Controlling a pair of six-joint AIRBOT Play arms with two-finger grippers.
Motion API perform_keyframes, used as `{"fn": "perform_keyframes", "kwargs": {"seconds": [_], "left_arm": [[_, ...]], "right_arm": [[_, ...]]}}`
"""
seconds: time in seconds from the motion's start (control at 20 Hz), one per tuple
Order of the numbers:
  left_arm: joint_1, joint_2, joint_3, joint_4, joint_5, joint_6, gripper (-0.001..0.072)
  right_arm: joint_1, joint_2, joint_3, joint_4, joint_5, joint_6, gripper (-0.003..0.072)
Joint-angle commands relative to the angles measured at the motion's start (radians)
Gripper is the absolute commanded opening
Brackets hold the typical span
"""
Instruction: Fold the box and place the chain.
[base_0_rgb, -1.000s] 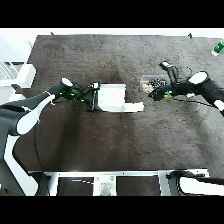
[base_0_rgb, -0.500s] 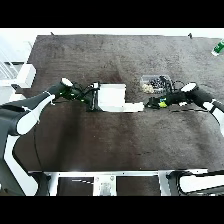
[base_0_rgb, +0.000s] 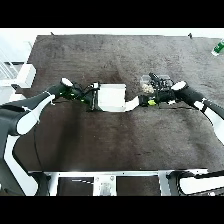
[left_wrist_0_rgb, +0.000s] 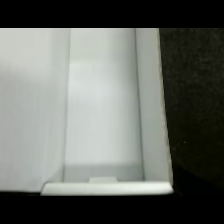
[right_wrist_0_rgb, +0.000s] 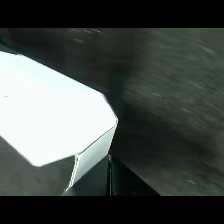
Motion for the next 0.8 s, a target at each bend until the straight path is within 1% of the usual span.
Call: {"fn": "perform_keyframes", "kwargs": {"seconds": [0.0,0.05,0.2,0.3,0.35,0.45,0.55,0.75], "left_arm": [[0.0,0.0,0.0,0.0,0.0,0.0,0.0482],[0.0,0.0,0.0,0.0,0.0,0.0,0.0482],[0.0,0.0,0.0,0.0,0.0,0.0,0.0482],[0.0,0.0,0.0,0.0,0.0,0.0,0.0482],[0.0,0.0,0.0,0.0,0.0,0.0,0.0482],[0.0,0.0,0.0,0.0,0.0,0.0,0.0482],[0.0,0.0,0.0,0.0,0.0,0.0,0.0482],[0.0,0.0,0.0,0.0,0.0,0.0,0.0482]], "right_arm": [[0.04,0.032,0.019,0.029,0.003,-0.01,0.0069],[0.048,0.032,0.024,0.031,0.003,-0.01,0.0157],[0.062,0.032,0.031,0.05,0.003,-0.01,0.0165],[0.077,0.031,0.031,0.049,0.002,-0.01,0.0263],[0.085,0.031,0.031,0.049,-0.007,-0.01,0.0296],[0.098,0.029,0.031,0.047,-0.039,-0.01,0.03],[0.098,0.029,0.031,0.041,-0.055,-0.01,0.0376],[0.098,0.024,0.031,0.042,-0.064,-0.009,0.0377]]}}
